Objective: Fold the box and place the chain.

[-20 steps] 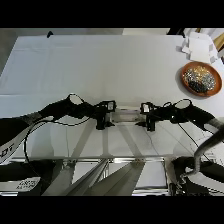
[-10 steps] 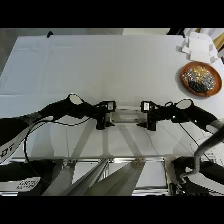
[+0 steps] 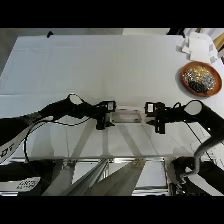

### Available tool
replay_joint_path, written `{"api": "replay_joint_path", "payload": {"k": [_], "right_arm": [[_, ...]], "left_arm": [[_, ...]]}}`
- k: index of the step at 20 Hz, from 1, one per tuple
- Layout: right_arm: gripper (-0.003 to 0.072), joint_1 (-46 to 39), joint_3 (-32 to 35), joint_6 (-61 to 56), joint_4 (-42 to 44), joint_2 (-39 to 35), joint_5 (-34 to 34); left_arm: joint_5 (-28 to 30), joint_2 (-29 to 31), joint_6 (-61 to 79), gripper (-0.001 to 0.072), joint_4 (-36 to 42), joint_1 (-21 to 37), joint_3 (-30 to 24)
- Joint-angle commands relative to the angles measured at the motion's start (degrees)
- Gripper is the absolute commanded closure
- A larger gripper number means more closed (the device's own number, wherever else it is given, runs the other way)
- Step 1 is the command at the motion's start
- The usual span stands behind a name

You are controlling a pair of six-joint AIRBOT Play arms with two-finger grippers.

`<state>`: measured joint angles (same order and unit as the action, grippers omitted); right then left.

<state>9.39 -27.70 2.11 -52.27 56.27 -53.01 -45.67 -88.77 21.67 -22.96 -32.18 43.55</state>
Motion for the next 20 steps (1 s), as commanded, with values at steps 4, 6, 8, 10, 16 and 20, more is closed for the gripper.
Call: {"api": "replay_joint_path", "payload": {"k": [4, 6, 8, 10, 16, 20], "right_arm": [[0.0672, 2.1, 0.0, -3.1, 17.8, -5.4, -1.4], [0.0672, 5.0, 0.0, -3.2, 24.5, -4.0, 6.2], [0.0672, 7.7, 0.0, -3.6, 27.5, -3.2, 15.1], [0.0672, 8.8, 0.0, -7.0, 28.6, -2.3, 24.2], [0.0672, 8.8, 0.0, -12.3, 26.4, 6.8, 26.8], [0.0672, 8.8, -0.2, -14.3, 25.1, 7.3, 23.8]], "left_arm": [[0.0, 0.0, 0.0, 0.0361, 0.0, 0.0, 0.0], [0.0, 0.0, 0.0, 0.0361, 0.0, 0.0, 0.0], [0.0, 0.0, 0.0, 0.0362, 0.0, 0.0, 0.0], [0.0, 0.0, 0.0, 0.0362, 0.0, 0.0, 0.0], [0.0, 0.0, 0.0, 0.0362, 0.0, 0.0, 0.0], [0.0, 0.0, 0.0, 0.0362, 0.0, 0.0, 0.0]]}}
